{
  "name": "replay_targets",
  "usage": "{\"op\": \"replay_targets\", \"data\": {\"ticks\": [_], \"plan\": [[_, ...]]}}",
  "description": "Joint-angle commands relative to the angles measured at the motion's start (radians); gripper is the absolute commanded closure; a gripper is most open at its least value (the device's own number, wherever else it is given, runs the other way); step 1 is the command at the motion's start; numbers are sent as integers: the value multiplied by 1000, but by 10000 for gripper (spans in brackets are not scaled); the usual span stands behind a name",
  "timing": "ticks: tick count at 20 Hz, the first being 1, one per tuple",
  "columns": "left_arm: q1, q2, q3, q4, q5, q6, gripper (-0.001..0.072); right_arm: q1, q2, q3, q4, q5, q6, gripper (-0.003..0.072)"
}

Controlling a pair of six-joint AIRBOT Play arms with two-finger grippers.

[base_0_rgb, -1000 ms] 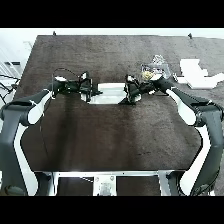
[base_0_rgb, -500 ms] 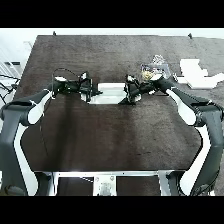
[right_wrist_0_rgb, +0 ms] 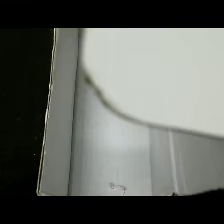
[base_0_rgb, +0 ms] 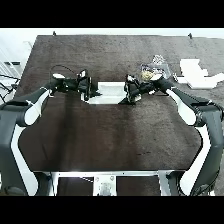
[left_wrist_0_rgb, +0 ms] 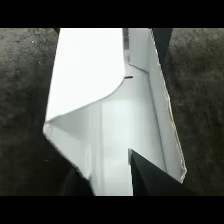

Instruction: Fold the box and place the chain.

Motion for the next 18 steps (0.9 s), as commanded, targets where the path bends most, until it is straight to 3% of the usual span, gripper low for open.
{"op": "replay_targets", "data": {"ticks": [1, 4, 5, 6, 7, 12, 16, 18], "plan": [[51, 67, 5, 7, -48, -45, 352, 0, 0, 0, 0, 0, 0, 93], [116, 121, 25, -5, -143, -67, 354, 0, 0, 0, 0, 0, 0, 93], [128, 135, 26, -24, -175, -70, 428, 0, 0, 0, 0, 0, 0, 93], [131, 149, 27, -27, -211, -68, 659, 0, 0, 0, 0, 0, 0, 93], [128, 157, 29, -27, -243, -68, 690, 0, 0, 0, 0, 0, 0, 93], [87, 207, 16, -16, -222, -249, 697, 0, 0, 0, 0, 0, 0, 93], [11, 359, -162, 19, -18, -192, 697, 0, -1, 0, 0, 0, 0, 93], [-20, 395, -240, 53, 34, -182, 698, 0, -1, 0, 0, 0, 0, 93]]}}
